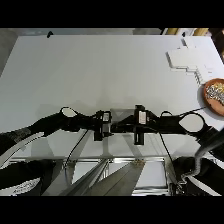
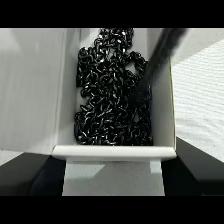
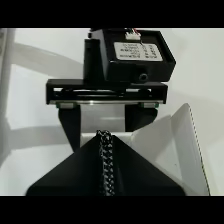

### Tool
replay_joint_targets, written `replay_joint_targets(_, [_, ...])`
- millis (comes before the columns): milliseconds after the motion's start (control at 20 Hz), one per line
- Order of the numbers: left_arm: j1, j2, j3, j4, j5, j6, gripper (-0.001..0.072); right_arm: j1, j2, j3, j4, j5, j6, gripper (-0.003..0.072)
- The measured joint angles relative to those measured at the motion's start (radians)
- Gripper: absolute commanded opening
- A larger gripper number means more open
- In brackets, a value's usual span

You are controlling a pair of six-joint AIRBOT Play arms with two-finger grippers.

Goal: Fold the box and place the chain.

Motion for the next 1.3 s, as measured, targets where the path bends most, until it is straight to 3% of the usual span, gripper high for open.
replay_joint_targets(200, [0.000,0.000,0.000,0.000,0.000,0.000,0.0330,0.031,-0.037,0.003,-0.040,-0.095,0.000,0.0260])
replay_joint_targets(400, [0.000,0.000,0.000,0.000,0.000,0.000,0.0330,-0.013,0.023,0.012,-0.156,-0.101,0.007,0.0259])
replay_joint_targets(700, [0.000,0.000,0.000,0.000,0.000,0.000,0.0330,-0.285,0.061,0.010,-0.357,0.113,0.036,0.0219])
replay_joint_targets(950, [0.000,0.000,0.000,0.000,0.000,0.000,0.0330,-0.421,-0.037,-0.011,-0.468,0.198,-0.037,0.0165])
replay_joint_targets(1300, [0.000,0.000,0.000,0.000,0.000,0.000,0.0330,-0.412,-0.224,-0.017,-0.426,0.191,-0.196,0.0160])
